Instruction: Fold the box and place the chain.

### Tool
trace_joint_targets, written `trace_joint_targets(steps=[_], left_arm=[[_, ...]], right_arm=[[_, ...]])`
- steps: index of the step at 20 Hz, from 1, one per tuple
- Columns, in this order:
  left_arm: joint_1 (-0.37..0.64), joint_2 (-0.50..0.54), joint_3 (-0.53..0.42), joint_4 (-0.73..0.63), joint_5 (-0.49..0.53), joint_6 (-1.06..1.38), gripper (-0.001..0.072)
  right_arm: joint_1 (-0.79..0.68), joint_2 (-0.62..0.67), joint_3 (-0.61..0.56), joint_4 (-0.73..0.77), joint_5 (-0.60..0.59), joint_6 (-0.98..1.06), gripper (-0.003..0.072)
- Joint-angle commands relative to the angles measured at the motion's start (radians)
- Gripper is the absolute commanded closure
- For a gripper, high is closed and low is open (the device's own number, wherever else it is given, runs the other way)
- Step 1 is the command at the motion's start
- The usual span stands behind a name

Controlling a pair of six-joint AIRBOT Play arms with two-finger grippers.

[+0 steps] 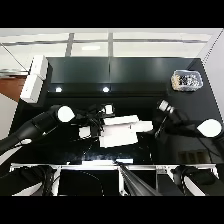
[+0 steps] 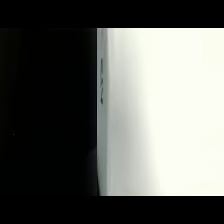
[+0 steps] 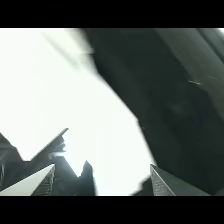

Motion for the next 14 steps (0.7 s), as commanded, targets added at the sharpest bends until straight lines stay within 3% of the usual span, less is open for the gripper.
trace_joint_targets(steps=[1, 7, 11, 14], left_arm=[[-0.022, -0.039, 0.001, 0.0, 0.021, -0.003, 0.0681], [-0.022, -0.049, -0.023, -0.066, 0.056, 0.022, 0.0683], [-0.004, -0.049, -0.113, -0.278, 0.108, 0.253, 0.0682], [-0.003, -0.05, -0.127, -0.29, 0.101, 0.36, 0.0681]], right_arm=[[0.089, 0.0, -0.091, 0.035, -0.064, -0.19, -0.0021], [0.126, 0.0, -0.106, 0.022, -0.117, -0.233, -0.0021], [0.126, 0.0, -0.106, -0.048, -0.122, -0.232, -0.0022], [0.126, -0.003, -0.106, -0.044, -0.106, -0.232, -0.0021]])
